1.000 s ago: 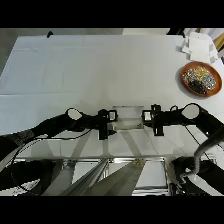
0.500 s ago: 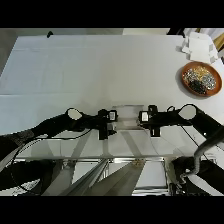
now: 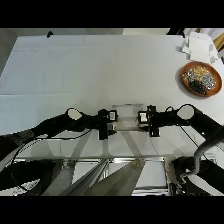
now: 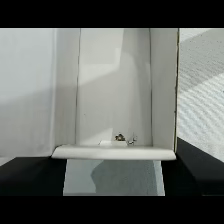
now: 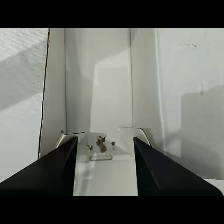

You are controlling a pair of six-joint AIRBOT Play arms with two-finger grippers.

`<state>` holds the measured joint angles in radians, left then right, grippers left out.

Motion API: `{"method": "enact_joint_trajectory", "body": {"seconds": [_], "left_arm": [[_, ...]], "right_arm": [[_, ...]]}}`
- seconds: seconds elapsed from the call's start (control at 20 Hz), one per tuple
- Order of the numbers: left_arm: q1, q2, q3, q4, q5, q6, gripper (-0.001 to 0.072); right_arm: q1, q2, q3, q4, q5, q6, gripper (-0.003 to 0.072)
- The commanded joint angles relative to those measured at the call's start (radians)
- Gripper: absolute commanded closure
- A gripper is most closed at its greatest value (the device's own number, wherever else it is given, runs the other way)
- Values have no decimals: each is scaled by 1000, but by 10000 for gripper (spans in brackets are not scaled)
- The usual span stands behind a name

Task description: Fold the box and place the chain.

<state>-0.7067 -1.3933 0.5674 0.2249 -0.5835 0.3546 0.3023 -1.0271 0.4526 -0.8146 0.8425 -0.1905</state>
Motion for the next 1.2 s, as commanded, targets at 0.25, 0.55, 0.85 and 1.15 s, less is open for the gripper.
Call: {"method": "enact_joint_trajectory", "body": {"seconds": [0.25, 0.55, 0.85, 1.15], "left_arm": [[1, 0, 0, 0, 0, -1, 297], [1, 0, 0, 0, 0, 0, 297], [1, 0, 0, 0, 0, 0, 297], [1, 0, 0, 0, -1, 0, 297]], "right_arm": [[-20, 90, -1, -78, 83, 266, 651], [-174, 301, 0, -60, 123, 871, 671], [-338, 279, 0, -139, 169, 1398, 672], [-380, 143, 0, -318, 137, 1503, 672]]}}
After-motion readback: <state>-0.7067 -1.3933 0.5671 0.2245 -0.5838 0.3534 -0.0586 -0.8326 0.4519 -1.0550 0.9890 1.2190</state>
